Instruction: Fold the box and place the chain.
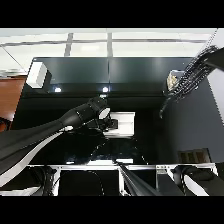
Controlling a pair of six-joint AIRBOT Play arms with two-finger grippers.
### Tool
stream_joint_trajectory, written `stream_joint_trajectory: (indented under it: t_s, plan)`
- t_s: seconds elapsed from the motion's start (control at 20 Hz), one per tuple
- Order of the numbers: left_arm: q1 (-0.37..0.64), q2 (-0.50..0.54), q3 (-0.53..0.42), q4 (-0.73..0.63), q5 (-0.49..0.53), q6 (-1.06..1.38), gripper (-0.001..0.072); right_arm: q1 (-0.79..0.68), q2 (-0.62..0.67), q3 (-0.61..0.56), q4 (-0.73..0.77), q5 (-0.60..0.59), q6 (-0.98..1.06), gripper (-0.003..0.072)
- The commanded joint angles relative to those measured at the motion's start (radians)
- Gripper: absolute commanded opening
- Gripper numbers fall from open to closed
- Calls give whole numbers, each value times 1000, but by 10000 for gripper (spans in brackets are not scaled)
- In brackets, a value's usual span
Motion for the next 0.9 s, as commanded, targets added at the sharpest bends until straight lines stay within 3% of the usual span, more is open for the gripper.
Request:
stream_joint_trajectory:
  t_s: [0.0,0.15,0.4,0.65,0.85]
  plan:
    - [0,0,0,0,0,0,24,92,5,-37,126,-42,11,10]
    - [0,0,0,0,0,0,24,174,3,-157,126,-121,11,11]
    - [0,0,0,0,0,0,24,294,-2,-478,125,-317,11,11]
    - [0,0,0,1,0,0,24,314,-3,-799,122,-478,12,11]
    - [0,0,0,1,0,0,24,314,-4,-935,122,-554,14,11]
